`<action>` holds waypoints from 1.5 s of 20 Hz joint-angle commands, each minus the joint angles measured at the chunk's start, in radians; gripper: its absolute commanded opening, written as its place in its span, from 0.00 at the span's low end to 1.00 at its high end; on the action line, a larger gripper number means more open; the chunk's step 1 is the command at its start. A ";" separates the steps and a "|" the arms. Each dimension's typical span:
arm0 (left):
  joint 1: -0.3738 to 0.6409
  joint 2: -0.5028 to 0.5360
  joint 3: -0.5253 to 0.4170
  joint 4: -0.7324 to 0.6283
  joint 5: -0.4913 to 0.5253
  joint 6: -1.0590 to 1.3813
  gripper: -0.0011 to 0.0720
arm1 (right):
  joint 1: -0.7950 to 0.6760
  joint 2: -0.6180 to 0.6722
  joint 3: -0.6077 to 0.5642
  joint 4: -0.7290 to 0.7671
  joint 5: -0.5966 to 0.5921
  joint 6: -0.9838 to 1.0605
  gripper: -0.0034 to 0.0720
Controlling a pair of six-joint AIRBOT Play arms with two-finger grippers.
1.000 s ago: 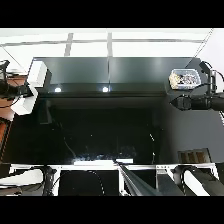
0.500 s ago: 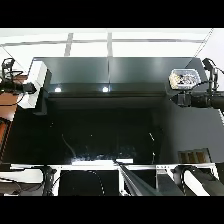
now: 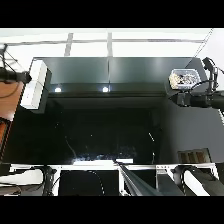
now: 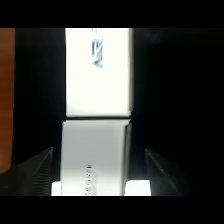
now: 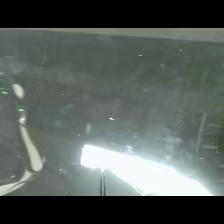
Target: Fold the box and place the chain.
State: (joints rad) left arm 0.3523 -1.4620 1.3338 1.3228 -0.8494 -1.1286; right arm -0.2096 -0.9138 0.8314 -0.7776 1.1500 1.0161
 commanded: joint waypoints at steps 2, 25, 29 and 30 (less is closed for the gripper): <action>-0.023 0.124 0.046 -0.221 -0.195 -0.098 0.05 | 0.122 0.000 -0.002 0.032 -0.044 -0.121 0.06; -0.609 0.663 -0.893 -0.265 0.529 -0.057 0.05 | 0.247 0.000 -0.290 0.033 -0.619 -0.213 0.06; -0.609 0.663 -0.893 -0.265 0.529 -0.057 0.05 | 0.247 0.000 -0.290 0.033 -0.619 -0.212 0.06; -0.609 0.663 -0.893 -0.265 0.529 -0.057 0.05 | 0.247 0.000 -0.290 0.033 -0.619 -0.213 0.06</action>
